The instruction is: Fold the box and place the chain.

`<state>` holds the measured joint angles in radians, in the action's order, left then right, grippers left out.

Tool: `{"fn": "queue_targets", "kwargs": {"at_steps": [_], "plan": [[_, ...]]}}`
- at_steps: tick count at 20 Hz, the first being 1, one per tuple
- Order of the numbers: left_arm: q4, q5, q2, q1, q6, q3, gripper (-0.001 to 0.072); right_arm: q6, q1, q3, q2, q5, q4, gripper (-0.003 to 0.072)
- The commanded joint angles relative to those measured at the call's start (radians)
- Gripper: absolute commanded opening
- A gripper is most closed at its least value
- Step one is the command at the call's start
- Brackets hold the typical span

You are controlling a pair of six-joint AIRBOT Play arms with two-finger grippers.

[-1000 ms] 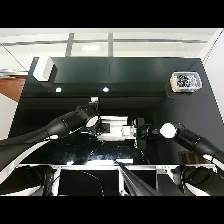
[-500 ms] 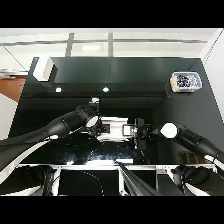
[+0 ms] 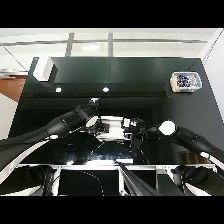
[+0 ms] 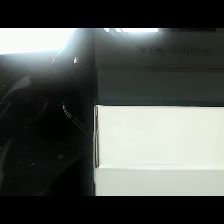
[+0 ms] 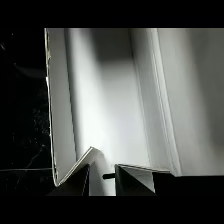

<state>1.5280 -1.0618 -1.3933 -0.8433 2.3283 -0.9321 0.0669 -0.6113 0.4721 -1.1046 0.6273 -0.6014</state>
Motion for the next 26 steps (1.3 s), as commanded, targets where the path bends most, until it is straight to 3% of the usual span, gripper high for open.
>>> {"fn": "queue_targets", "kwargs": {"at_steps": [1, 9, 10, 11, 12, 14, 16, 17, 18, 19, 20, 22, 26], "plan": [[-0.003, 0.005, 0.0, 0.0, 0.0, -0.001, 0.0031, 0.0, 0.0, 0.001, -0.01, -0.01, 0.032, 0.0195], [-0.003, 0.003, 0.0, 0.0, 0.001, -0.001, 0.0032, 0.0, -0.014, 0.001, -0.023, -0.045, 0.035, 0.0196], [-0.003, 0.003, 0.0, 0.0, 0.001, -0.001, 0.0031, 0.0, -0.014, 0.001, -0.023, -0.046, 0.037, 0.0216], [-0.003, 0.003, 0.0, 0.0, 0.001, -0.001, 0.0031, 0.0, -0.014, 0.001, -0.023, -0.049, 0.037, 0.0319], [-0.003, 0.003, 0.0, 0.0, 0.001, -0.001, 0.0031, 0.0, -0.014, 0.001, -0.023, -0.049, 0.037, 0.0331], [-0.003, 0.003, 0.0, 0.0, 0.001, -0.001, 0.0031, 0.0, -0.014, 0.001, -0.023, -0.048, 0.037, 0.0249], [-0.003, 0.003, 0.0, 0.0, 0.001, -0.001, 0.0031, 0.0, -0.014, 0.001, -0.023, -0.051, 0.051, 0.0435], [-0.003, 0.003, 0.0, 0.0, 0.001, -0.001, 0.0031, 0.0, -0.014, 0.001, -0.023, -0.051, 0.05, 0.0286], [-0.003, 0.003, 0.0, 0.0, 0.001, -0.001, 0.0031, 0.0, -0.014, 0.001, -0.023, -0.051, 0.05, 0.0185], [-0.003, 0.003, 0.0, 0.0, 0.001, -0.001, 0.0031, 0.001, -0.014, 0.001, -0.022, -0.051, 0.047, 0.0175], [-0.003, 0.003, 0.0, 0.001, 0.001, -0.001, 0.0031, 0.023, -0.01, 0.001, -0.014, -0.047, 0.039, 0.0052], [-0.009, 0.003, 0.0, 0.001, 0.003, -0.001, 0.0031, 0.212, 0.02, 0.009, 0.024, -0.004, -0.024, 0.0054], [-0.021, 0.003, 0.0, 0.001, 0.003, -0.001, 0.0032, 0.617, 0.165, 0.058, 0.13, 0.268, -0.275, 0.0053]]}}
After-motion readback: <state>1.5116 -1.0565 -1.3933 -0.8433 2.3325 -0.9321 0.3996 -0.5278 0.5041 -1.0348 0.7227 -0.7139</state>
